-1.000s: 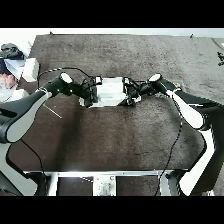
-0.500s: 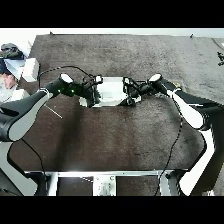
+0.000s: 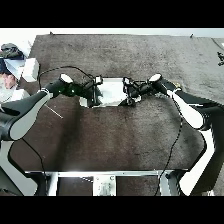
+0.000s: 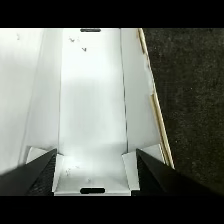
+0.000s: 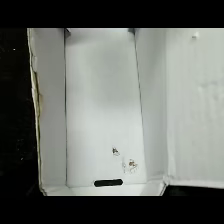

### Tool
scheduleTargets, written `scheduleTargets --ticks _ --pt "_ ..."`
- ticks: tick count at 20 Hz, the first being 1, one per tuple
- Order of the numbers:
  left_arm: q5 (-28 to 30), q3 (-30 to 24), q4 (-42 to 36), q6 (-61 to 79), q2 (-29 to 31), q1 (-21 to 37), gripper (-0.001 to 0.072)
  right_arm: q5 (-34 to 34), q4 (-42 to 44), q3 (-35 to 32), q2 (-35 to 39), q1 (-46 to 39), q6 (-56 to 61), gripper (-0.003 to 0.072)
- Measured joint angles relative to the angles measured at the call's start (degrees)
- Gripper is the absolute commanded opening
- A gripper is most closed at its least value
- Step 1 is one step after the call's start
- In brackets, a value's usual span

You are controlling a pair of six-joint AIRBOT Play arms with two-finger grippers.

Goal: Fold the box and place the chain.

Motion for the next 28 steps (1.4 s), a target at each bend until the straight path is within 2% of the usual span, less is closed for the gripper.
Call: scheduleTargets --ticks 4,5,7,8,10,15,20,24,28 --pt "0.3 0.0 -0.2 -0.2 -0.2 0.4 0.0681 0.0 0.0 0.0 0.0 0.0 0.1 0.0535" --pt "0.5 0.0 -0.2 -0.3 -0.2 0.4 0.0599 0.0 0.0 0.0 0.0 0.0 0.1 0.0535" --pt "0.9 0.0 0.1 -0.5 -0.2 0.6 0.03 0.0 0.1 0.0 0.0 0.0 0.3 0.0536" --pt "0.9 0.0 0.5 -0.5 -0.3 0.9 0.0185 0.0 0.1 0.0 0.0 0.0 0.2 0.0536" --pt "0.2 0.0 0.9 -0.6 -0.3 2.0 0.0013 0.0 0.1 0.0 0.0 0.0 0.2 0.0536" --pt "-5.9 1.0 2.3 -2.7 1.3 5.5 0.0004 0.0 0.1 0.0 0.0 0.0 0.2 0.0535" --pt "-3.6 0.5 5.9 -15.0 10.2 7.5 0.0004 0.0 0.1 0.0 0.0 0.0 0.1 0.0535" --pt "0.9 -5.9 7.0 -31.5 17.6 10.8 0.0005 0.0 0.1 0.0 0.0 0.0 0.1 0.0536" --pt "3.2 -12.7 6.0 -45.4 21.1 15.7 0.0006 0.0 0.1 0.0 0.0 0.0 0.1 0.0535"
